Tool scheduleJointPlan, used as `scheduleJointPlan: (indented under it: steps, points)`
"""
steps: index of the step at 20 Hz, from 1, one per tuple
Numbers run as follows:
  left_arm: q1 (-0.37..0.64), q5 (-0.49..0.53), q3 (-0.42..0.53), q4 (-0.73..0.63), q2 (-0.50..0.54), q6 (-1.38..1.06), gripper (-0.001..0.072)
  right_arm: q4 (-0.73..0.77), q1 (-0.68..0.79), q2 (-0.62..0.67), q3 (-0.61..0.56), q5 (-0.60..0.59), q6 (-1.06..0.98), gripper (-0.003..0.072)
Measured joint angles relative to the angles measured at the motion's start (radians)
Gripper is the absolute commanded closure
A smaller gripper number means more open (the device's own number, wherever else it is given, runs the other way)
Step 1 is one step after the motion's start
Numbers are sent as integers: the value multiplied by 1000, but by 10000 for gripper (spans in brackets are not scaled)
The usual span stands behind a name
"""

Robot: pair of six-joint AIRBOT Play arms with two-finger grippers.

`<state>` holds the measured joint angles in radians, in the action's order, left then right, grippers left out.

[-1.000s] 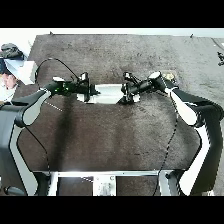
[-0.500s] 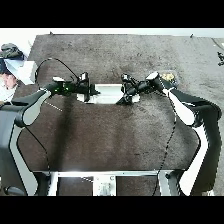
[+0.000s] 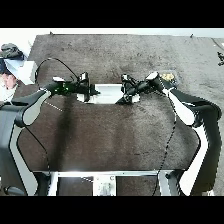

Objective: Fold the box and place the chain.

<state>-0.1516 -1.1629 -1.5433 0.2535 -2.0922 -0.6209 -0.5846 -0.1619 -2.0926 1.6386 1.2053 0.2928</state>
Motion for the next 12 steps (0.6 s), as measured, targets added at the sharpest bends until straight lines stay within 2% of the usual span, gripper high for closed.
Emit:
scheduleJointPlan:
  steps: [3,4,5,12]
  points:
    - [0,0,0,0,0,0,698,-8,0,0,0,-2,0,91]
    - [0,0,0,0,0,0,698,-9,0,0,0,-3,0,148]
    - [0,0,0,0,0,0,698,-12,0,0,0,-6,0,162]
    - [0,0,0,0,0,0,698,-32,0,0,0,-14,0,161]
